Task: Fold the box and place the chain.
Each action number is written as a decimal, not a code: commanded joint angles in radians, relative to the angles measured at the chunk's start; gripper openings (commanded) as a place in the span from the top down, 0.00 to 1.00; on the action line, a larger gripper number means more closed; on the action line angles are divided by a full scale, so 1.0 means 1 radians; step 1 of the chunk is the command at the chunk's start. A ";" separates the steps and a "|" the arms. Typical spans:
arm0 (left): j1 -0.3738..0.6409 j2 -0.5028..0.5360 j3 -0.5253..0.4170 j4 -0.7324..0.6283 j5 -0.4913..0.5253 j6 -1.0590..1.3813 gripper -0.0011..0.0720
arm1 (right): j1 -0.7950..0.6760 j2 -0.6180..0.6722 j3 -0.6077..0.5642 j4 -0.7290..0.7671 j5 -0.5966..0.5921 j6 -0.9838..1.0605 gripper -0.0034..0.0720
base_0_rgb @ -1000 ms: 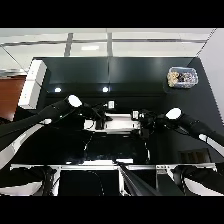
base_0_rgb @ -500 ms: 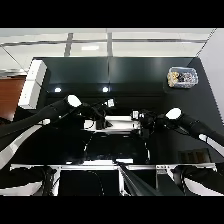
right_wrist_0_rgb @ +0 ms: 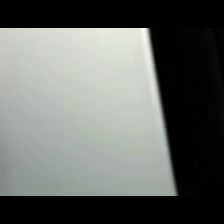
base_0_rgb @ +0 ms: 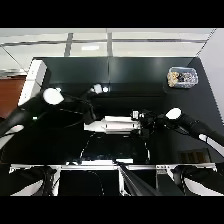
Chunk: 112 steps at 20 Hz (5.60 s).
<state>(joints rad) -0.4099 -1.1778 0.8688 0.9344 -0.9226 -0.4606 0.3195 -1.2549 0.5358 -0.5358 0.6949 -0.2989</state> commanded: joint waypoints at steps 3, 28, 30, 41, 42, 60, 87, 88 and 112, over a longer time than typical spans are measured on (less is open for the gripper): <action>0.126 0.055 -0.093 -0.232 -0.468 -0.275 0.95 | 0.000 -0.001 0.000 0.000 0.001 0.000 0.75; -0.045 -0.320 -0.008 -0.427 0.098 -0.130 0.96 | 0.000 -0.001 0.000 0.000 0.001 0.000 0.75; -0.040 -0.348 -0.008 -0.380 0.034 -0.159 0.96 | 0.000 -0.001 0.000 0.000 0.001 0.000 0.75; 0.137 -0.040 0.051 -0.290 -0.039 -0.157 0.96 | 0.000 -0.001 0.000 0.000 0.001 0.000 0.75; 0.138 0.007 0.033 -0.275 -0.076 -0.156 0.96 | 0.000 -0.001 0.000 0.000 0.001 0.000 0.75; -0.052 -0.003 -0.232 -0.086 0.160 0.575 0.01 | 0.000 -0.001 0.000 0.000 0.001 0.002 0.75; -0.132 -0.195 -0.185 -0.520 0.169 0.590 0.69 | 0.000 -0.001 0.000 0.000 0.001 0.003 0.75; -0.138 -0.196 -0.180 -0.499 0.171 0.588 0.69 | 0.000 -0.001 0.000 0.000 0.001 0.003 0.75; -0.041 -0.016 -0.127 0.010 0.039 -0.053 0.96 | 0.000 -0.001 0.000 0.000 0.001 0.003 0.75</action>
<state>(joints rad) -0.4950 -1.2751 0.7269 0.6796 -0.8032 -0.2127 0.3195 -1.2556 0.5358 -0.5354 0.6945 -0.2962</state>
